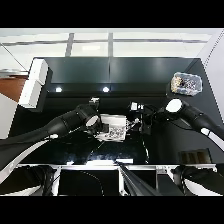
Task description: Fold the box and place the chain.
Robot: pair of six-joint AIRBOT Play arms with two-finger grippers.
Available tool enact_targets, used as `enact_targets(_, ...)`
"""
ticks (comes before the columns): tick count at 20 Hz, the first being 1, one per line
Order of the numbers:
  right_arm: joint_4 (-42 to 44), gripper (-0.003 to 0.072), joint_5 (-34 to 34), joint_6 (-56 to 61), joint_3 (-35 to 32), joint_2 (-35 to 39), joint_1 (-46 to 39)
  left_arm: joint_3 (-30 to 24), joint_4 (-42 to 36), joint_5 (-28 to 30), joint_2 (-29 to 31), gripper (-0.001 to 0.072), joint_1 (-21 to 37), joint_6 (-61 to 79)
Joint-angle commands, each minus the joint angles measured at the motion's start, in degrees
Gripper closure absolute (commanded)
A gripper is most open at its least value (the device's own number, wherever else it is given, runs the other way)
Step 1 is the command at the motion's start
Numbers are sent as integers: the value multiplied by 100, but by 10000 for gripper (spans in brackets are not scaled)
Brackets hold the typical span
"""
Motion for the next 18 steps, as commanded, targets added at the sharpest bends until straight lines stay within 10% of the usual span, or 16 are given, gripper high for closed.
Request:
enact_targets(1, -2, -32, -463, -466, -11, -101, 273, -2, 4, 33, -2, 684, 7, 0)
enact_targets(15, -2, -22, -942, -686, -11, -428, 708, -2, 0, 118, -2, 684, 7, 0)
enact_targets(18, -2, 209, -933, -654, -11, -428, 706, -2, 0, 118, -2, 684, 7, 0)
